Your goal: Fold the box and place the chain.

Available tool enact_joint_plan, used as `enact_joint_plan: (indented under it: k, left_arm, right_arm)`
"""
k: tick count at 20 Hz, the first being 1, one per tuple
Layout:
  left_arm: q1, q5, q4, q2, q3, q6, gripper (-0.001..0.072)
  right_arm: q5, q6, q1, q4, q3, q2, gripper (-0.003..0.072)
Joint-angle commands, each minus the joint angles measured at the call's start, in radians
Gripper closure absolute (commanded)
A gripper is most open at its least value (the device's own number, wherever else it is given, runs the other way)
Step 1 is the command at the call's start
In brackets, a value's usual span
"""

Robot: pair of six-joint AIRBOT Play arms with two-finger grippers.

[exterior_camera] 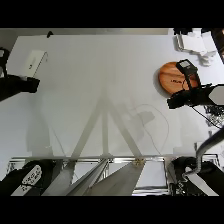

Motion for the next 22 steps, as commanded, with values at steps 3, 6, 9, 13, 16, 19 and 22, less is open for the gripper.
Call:
enact_joint_plan:
  k: [3,6,9,13,16,19,22]
  left_arm:
    - [0.029,0.164,-0.001,-0.031,-0.234,-0.028,0.0703]
    - [0.029,0.156,0.041,-0.084,-0.253,-0.028,0.0652]
    - [0.029,0.159,0.043,-0.097,-0.253,-0.027,0.0415]
    - [0.029,0.13,0.089,-0.063,-0.253,-0.027,0.0006]
    - [0.028,0.046,0.106,0.04,-0.253,-0.028,0.0004]
    - [0.028,-0.061,0.122,0.209,-0.253,-0.038,0.0005]
    - [0.023,-0.15,0.268,0.382,-0.225,-0.243,0.001]
  right_arm:
    - [0.0,0.0,-0.001,0.0,0.001,0.001,0.0677]
    - [0.0,0.0,-0.001,0.0,0.001,0.001,0.0677]
    - [0.0,0.0,-0.001,0.0,0.001,0.001,0.0677]
    - [0.0,0.0,-0.001,0.0,0.001,0.001,0.0677]
    - [0.0,0.0,-0.001,0.0,0.001,0.001,0.0677]
    - [0.0,0.0,-0.001,0.0,0.001,0.001,0.0677]
    - [0.0,0.0,-0.001,0.0,0.001,0.001,0.0677]
